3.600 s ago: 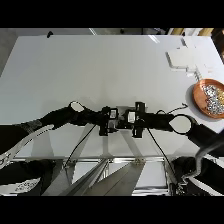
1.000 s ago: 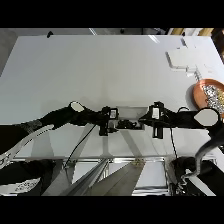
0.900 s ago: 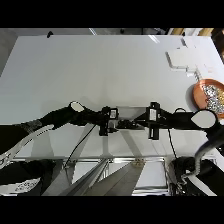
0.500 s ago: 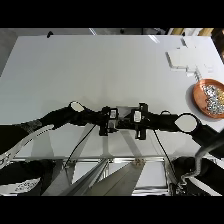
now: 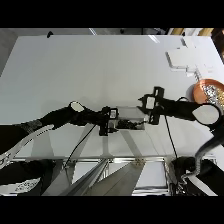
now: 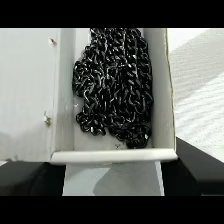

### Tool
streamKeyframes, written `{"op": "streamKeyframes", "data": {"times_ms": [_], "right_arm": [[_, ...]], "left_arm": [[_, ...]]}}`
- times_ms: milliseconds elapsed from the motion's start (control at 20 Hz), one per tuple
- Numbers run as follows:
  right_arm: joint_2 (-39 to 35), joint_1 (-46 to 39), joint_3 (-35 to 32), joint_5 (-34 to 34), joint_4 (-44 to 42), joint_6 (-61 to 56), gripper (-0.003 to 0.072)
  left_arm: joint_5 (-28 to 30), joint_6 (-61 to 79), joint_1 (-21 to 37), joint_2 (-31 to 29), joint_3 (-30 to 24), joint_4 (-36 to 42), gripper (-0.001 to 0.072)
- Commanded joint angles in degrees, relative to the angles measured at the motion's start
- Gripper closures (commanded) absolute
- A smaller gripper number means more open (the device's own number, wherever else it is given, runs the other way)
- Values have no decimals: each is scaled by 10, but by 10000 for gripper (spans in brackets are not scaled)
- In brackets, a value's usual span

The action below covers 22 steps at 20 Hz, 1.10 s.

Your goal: Fold the box and place the chain.

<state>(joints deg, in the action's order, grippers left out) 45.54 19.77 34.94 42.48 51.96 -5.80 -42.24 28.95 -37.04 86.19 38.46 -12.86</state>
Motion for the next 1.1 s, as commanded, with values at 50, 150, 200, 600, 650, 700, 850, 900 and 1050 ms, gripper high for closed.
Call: {"op": "streamKeyframes", "data": {"times_ms": [50, 150, 200, 600, 650, 700, 850, 900, 1050], "right_arm": [[13, -125, -4, 80, 24, -4, 436], [38, -144, -26, 79, 26, -3, 436], [55, -144, -36, 80, 34, -1, 436], [169, -110, -66, 92, 33, 96, 436], [178, -99, -66, 92, 33, 110, 436], [186, -90, -66, 91, 33, 123, 437], [194, -79, -66, 89, 33, 139, 470], [194, -79, -66, 89, 33, 139, 474], [193, -79, -66, 95, 33, 133, 669]], "left_arm": [[0, 0, 0, 0, 0, 0, 438], [0, 0, 0, 0, 0, 0, 438], [0, 0, 0, 0, 0, 0, 438], [0, 0, 0, 0, 0, 0, 438], [0, 0, 0, 0, 0, 0, 438], [0, 0, 0, 0, 0, 0, 438], [0, 0, 0, 0, 0, 0, 438], [0, 0, 0, 0, 0, 0, 438], [0, 0, 0, 0, 0, 0, 438]]}}
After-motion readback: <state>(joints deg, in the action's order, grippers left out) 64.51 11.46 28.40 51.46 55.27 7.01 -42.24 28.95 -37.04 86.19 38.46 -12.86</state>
